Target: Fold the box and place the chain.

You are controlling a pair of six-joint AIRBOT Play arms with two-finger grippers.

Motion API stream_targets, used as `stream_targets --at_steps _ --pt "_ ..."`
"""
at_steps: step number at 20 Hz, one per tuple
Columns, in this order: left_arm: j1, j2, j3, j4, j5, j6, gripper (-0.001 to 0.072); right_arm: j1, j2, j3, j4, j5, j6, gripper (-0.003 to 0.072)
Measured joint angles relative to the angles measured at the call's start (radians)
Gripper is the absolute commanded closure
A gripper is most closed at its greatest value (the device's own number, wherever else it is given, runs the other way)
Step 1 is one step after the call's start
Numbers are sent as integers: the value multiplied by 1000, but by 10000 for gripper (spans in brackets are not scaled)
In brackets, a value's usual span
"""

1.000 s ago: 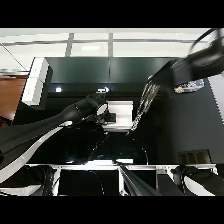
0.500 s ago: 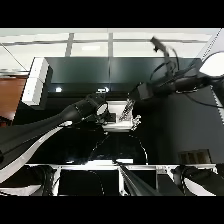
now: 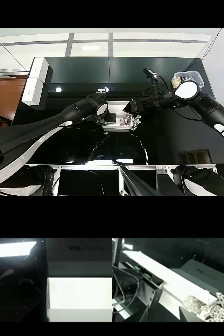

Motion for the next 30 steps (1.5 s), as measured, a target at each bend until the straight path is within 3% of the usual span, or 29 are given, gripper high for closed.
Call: stream_targets --at_steps 4,5,6,9,14,17,22,30 --pt "0 0 0 0 0 0 679 -108 34 -6 -81 96 -40 233" --pt "0 0 0 0 0 0 679 -133 45 -20 -118 117 -53 75" --pt "0 0 0 0 0 0 679 -151 55 -42 -149 120 -76 -34" --pt "0 0 0 0 0 0 679 -163 68 -143 -210 46 -225 -34" --pt "0 0 0 0 1 0 679 -101 71 -285 -238 -132 -753 -32" --pt "0 0 0 0 5 0 679 -85 40 -319 -190 -224 -995 -32" --pt "0 0 0 0 12 0 679 -78 -31 -335 -28 -274 -1364 -32" --pt "0 0 0 0 15 0 679 -76 -83 -338 71 -293 -1562 -32"
